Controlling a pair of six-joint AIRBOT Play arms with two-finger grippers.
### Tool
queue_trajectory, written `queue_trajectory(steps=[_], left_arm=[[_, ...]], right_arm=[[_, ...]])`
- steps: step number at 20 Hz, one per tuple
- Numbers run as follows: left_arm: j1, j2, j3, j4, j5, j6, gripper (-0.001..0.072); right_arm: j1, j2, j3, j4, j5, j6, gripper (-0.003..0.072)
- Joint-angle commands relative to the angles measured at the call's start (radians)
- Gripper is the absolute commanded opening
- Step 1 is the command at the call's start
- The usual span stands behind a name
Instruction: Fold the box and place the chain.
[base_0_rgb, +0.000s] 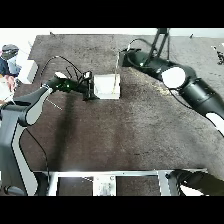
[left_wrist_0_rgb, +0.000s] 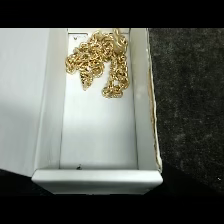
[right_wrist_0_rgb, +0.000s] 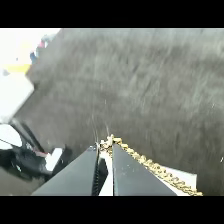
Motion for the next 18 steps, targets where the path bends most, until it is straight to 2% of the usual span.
queue_trajectory(steps=[1, 7, 9, 11, 14, 18], left_arm=[[-0.001, 0.000, 0.000, 0.000, 0.000, 0.000, 0.0289], [-0.001, 0.000, 0.000, 0.000, 0.000, 0.000, 0.0289], [-0.001, 0.000, 0.000, 0.000, 0.000, 0.000, 0.0289], [-0.001, 0.000, 0.000, 0.000, 0.000, 0.000, 0.0289], [-0.001, 0.000, 0.000, 0.000, 0.000, 0.000, 0.0288], [-0.001, 0.000, 0.000, 0.000, 0.000, 0.000, 0.0288]], right_arm=[[0.036, -0.088, 0.001, 0.001, 0.026, -0.002, 0.0015], [0.074, -0.245, 0.001, 0.007, 0.060, -0.003, 0.0021], [0.058, -0.259, 0.001, 0.000, 0.064, -0.003, 0.0342], [0.022, -0.254, 0.001, -0.025, 0.085, -0.003, 0.0341], [-0.080, -0.216, -0.006, -0.058, 0.230, -0.003, 0.0342], [-0.244, -0.086, -0.165, -0.074, 0.255, 0.027, 0.0342]])
